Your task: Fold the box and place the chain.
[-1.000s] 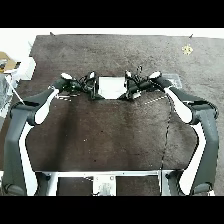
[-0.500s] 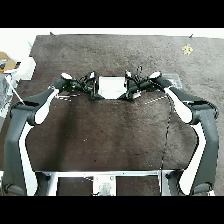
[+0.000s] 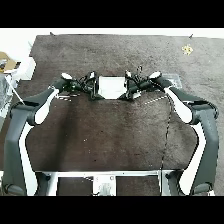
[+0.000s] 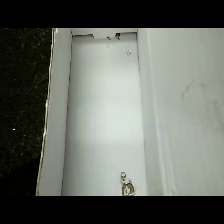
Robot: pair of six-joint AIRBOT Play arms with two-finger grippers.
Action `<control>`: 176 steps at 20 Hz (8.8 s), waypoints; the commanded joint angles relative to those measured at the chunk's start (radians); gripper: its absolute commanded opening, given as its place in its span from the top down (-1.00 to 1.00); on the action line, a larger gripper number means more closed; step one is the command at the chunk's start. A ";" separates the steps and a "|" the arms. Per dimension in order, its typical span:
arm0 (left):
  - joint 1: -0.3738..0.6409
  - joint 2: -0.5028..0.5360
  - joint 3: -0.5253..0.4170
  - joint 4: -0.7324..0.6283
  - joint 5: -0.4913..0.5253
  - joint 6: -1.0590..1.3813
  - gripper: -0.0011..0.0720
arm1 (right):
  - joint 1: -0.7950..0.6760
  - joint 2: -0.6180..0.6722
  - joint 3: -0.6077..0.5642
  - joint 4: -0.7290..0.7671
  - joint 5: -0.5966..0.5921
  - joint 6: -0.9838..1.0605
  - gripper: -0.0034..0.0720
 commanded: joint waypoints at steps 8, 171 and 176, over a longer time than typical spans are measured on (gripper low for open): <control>0.000 -0.001 0.000 -0.005 0.002 0.001 0.22 | -0.001 0.001 0.000 0.000 0.000 0.000 -0.25; 0.000 -0.001 0.000 -0.005 0.002 0.001 0.22 | -0.109 0.251 -0.209 -0.037 0.015 1.287 -0.41; 0.000 -0.001 0.000 -0.006 0.002 0.001 0.22 | -0.055 0.251 -0.203 -0.039 -0.017 1.284 -0.14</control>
